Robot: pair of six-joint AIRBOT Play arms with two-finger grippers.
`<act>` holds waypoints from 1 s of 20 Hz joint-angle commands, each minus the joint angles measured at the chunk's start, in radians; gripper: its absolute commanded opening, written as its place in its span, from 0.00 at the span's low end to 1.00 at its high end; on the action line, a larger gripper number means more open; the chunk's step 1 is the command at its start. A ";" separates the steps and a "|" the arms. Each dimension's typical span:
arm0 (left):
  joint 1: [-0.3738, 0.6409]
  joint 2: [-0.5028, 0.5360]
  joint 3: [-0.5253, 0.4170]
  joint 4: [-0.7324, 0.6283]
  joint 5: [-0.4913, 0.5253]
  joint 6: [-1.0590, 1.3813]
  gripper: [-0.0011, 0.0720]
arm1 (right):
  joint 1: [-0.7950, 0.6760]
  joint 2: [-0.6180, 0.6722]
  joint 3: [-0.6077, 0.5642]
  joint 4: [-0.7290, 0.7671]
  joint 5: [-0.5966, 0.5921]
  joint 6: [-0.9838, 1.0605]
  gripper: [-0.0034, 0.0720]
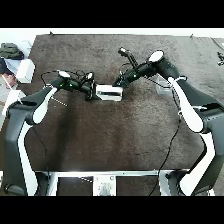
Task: Fold the box and place the chain.
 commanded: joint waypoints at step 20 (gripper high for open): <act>0.001 0.001 0.000 0.000 0.000 0.000 0.39 | 0.050 -0.001 0.001 -0.090 -0.009 -0.181 0.60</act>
